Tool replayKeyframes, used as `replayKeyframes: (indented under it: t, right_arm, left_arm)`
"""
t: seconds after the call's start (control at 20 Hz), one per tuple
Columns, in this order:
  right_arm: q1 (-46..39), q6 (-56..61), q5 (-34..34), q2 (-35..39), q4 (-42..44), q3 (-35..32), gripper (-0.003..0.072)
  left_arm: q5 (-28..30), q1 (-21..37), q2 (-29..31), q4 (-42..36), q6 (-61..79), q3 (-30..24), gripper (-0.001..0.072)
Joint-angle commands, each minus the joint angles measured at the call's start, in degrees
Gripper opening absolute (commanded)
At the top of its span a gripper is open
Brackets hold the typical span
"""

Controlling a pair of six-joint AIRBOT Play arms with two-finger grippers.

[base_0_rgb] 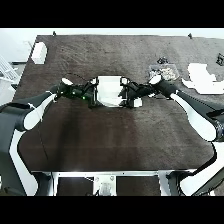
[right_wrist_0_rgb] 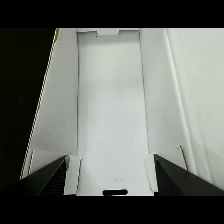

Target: Fold the box and place the chain.

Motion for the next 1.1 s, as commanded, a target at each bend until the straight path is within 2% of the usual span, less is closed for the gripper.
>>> replayKeyframes:
  t: [0.0, 0.05, 0.1, 0.15, 0.2, 0.35, 0.4, 0.5, 0.75, 0.9, 1.05]
  right_arm:
    - [-0.11, -0.04, 0.33, -0.02, -2.60, -0.04, 0.0713]
    - [-0.28, 0.20, 0.35, 0.02, -2.60, -0.04, 0.0689]
    - [-0.52, 0.17, 0.37, 0.07, -2.99, -0.04, 0.0552]
    - [-0.90, 0.44, 0.68, 0.17, -3.78, -0.04, 0.0372]
    - [-1.36, 1.73, 1.14, 0.28, -4.70, -0.02, 0.0275]
    - [-2.75, 6.78, 4.07, 1.27, -9.60, -0.02, 0.0119]
    - [-3.26, 8.13, 4.85, 1.90, -10.56, -0.02, 0.0109]
    - [-4.50, 9.92, 6.49, 4.11, -10.58, -0.02, 0.0012]
    - [-9.35, 26.05, 6.49, 11.06, -10.60, -0.02, 0.0012]
    - [-14.32, 37.79, 6.54, 11.52, -10.56, -0.07, 0.0012]
    - [-17.92, 42.42, 6.56, 10.84, -10.58, -0.07, 0.0011]
  left_arm:
    - [0.15, 0.07, -0.02, -0.17, -0.11, 0.00, 0.0407]
    - [0.15, 0.07, -0.02, -0.17, -0.11, 0.00, 0.0407]
    - [0.15, 0.07, -0.02, -0.17, -0.11, 0.00, 0.0407]
    - [0.17, 0.07, -0.02, -0.17, -0.09, 0.00, 0.0407]
    - [0.17, 0.07, -0.02, -0.17, -0.09, 0.00, 0.0407]
    - [0.17, 0.07, -0.02, -0.17, -0.11, 0.00, 0.0407]
    - [0.17, 0.07, -0.02, -0.17, -0.11, 0.00, 0.0407]
    - [0.17, 0.07, -0.02, -0.17, -0.11, 0.00, 0.0407]
    - [0.17, 0.07, -0.02, -0.17, -0.11, 0.00, 0.0407]
    - [0.17, 0.07, -0.02, -0.17, -0.09, 0.00, 0.0407]
    - [0.17, 0.07, -0.02, -0.17, -0.11, 0.00, 0.0407]
